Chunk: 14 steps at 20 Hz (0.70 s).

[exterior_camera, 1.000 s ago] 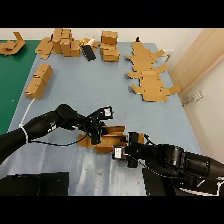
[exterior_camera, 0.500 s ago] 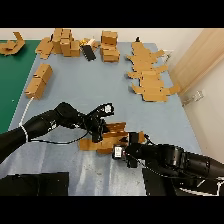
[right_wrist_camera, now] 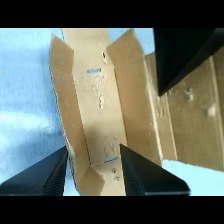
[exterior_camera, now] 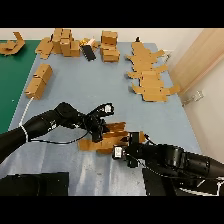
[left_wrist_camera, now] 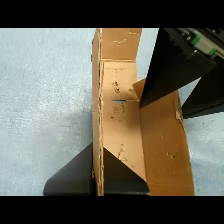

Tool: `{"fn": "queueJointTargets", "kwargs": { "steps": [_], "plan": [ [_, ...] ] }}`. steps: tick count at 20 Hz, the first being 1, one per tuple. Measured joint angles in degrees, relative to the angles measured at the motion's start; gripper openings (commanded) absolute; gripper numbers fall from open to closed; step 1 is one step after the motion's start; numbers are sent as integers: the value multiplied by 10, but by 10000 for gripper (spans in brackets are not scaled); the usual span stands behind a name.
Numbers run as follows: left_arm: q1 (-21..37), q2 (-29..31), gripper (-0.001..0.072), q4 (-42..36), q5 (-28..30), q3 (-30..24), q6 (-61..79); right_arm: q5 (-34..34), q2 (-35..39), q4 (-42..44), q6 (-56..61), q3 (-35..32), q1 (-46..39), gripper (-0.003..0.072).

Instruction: Fold the box.

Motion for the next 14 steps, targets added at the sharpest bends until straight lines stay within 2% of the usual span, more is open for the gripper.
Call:
{"fn": "queueJointTargets", "kwargs": {
  "steps": [6,14],
  "plan": [
    [0,0,13,-1,4,0,0,-17,0,-43,64,2,-6,475],
    [0,0,14,-1,6,0,0,-27,2,-57,80,18,-6,475]
  ]
}}
